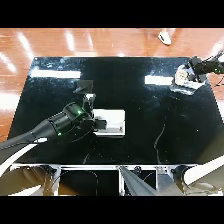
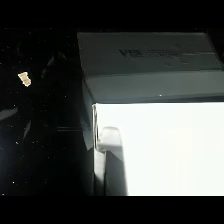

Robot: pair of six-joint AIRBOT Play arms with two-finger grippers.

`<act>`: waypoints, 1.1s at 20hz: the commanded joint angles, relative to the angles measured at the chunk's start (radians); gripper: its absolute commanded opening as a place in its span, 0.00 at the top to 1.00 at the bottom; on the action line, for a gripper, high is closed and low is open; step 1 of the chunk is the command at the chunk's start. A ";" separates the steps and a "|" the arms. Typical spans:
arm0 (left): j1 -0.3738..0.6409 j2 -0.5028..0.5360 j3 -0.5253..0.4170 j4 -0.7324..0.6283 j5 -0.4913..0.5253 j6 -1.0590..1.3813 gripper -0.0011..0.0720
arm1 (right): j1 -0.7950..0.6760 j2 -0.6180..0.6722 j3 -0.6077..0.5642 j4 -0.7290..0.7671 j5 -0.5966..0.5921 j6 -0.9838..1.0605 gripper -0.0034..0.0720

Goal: Fold the box and place the chain.

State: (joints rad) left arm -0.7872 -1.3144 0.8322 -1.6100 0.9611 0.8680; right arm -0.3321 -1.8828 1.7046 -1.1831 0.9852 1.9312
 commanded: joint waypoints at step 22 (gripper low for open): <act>0.001 0.001 0.001 -0.004 0.003 0.000 0.96 | 0.016 0.059 0.027 0.054 -0.059 -0.142 0.91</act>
State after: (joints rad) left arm -0.7872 -1.3144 0.8326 -1.6119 0.9634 0.8680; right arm -0.3153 -1.8957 1.7290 -1.0809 0.9131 1.8210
